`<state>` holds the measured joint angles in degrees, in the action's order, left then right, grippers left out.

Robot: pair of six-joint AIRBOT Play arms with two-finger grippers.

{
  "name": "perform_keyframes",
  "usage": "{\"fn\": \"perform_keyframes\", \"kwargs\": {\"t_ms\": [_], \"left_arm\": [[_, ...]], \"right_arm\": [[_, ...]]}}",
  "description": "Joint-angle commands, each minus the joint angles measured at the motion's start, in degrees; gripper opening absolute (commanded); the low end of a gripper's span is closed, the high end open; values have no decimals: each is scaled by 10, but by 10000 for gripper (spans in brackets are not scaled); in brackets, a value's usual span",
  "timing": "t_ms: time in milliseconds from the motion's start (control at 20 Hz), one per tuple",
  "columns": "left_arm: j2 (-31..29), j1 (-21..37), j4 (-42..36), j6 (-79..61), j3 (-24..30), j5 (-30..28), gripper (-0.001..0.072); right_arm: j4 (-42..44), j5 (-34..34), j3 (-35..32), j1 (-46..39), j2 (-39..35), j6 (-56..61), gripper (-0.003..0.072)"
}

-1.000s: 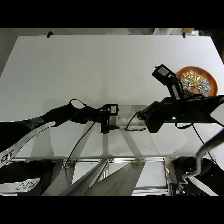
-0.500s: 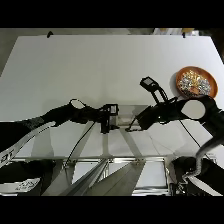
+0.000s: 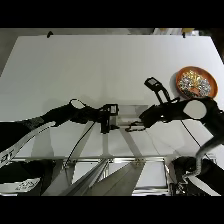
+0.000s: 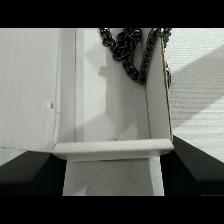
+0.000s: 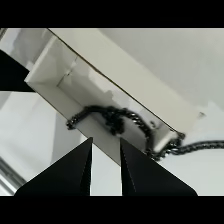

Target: Fold the box and place the chain.

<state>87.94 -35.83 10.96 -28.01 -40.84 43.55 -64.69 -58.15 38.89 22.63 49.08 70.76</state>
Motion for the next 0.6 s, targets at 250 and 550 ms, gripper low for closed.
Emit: {"fn": "perform_keyframes", "kwargs": {"t_ms": [250, 550], "left_arm": [[0, 0, 0, 0, 0, 0, 152], [0, 0, 0, 0, 0, 0, 152]], "right_arm": [[-27, -116, -34, -108, -63, -401, 198], [38, -8, -162, -108, -63, -732, 198]]}}
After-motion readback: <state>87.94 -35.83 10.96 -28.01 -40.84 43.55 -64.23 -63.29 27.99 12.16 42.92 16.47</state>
